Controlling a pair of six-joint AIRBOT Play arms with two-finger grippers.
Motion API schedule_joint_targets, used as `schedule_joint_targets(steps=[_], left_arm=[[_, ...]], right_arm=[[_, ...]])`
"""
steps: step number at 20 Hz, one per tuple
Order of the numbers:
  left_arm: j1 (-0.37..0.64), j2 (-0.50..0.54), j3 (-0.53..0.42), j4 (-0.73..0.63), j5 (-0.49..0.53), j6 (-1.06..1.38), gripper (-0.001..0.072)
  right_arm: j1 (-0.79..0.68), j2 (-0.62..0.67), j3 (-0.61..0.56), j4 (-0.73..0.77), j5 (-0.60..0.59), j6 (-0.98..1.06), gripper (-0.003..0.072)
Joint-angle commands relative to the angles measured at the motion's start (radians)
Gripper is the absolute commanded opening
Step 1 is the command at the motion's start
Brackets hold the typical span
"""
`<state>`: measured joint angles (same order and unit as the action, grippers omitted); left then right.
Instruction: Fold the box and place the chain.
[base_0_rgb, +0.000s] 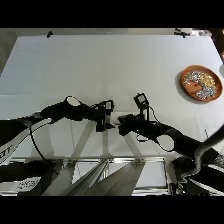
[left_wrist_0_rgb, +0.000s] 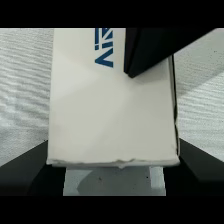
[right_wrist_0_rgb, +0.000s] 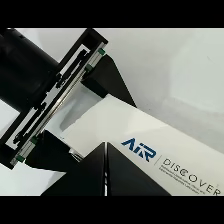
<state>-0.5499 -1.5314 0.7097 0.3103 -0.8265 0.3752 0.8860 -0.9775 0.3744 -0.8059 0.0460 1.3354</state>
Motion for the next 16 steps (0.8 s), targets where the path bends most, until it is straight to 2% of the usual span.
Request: schedule_joint_targets(steps=[1,4,7,13,16], left_arm=[[0.0,0.001,0.0,0.0,0.0,-0.001,0.0394],[0.0,0.001,0.0,0.0,0.0,-0.001,0.0394],[0.0,0.001,0.0,0.0,0.0,-0.001,0.0394],[0.0,0.001,0.0,0.0,0.0,0.0,0.0394],[0.0,0.001,0.0,0.0,0.0,-0.001,0.0394]], right_arm=[[0.019,0.001,-0.029,0.028,-0.032,0.003,0.0013],[0.076,0.001,-0.077,0.064,-0.055,0.004,0.0013],[0.13,0.001,-0.13,0.148,-0.138,0.004,0.0013],[0.139,-0.015,-0.14,0.159,-0.139,0.022,0.0011],[0.139,0.001,-0.14,0.159,-0.183,0.026,0.0011]])
